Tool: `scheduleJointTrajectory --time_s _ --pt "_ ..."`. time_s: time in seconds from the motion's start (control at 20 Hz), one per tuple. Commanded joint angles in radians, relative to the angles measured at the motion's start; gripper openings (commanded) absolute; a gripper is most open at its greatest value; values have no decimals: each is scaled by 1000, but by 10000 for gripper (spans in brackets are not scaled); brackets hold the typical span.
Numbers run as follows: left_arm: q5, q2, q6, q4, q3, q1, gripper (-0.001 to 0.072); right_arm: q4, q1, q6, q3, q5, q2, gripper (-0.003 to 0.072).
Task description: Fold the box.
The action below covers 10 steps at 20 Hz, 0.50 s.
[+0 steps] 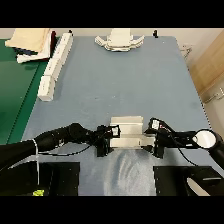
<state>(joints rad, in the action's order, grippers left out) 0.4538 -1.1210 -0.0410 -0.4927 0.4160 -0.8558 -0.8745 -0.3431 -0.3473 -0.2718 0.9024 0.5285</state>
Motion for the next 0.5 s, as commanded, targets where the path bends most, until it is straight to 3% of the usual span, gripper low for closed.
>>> scheduleJointTrajectory --time_s 0.0,0.25,0.35,0.45 --pt "0 0 0 0 1 -1 456 -1 1 -184 -1 6 -166 720" --pt "0 0 0 0 0 -1 456 172 -2 -213 2 14 -266 720" --pt "0 0 0 0 0 -1 456 328 -2 -585 3 -21 -234 720" --pt "0 0 0 0 1 -1 456 378 -3 -838 3 -17 -171 718"
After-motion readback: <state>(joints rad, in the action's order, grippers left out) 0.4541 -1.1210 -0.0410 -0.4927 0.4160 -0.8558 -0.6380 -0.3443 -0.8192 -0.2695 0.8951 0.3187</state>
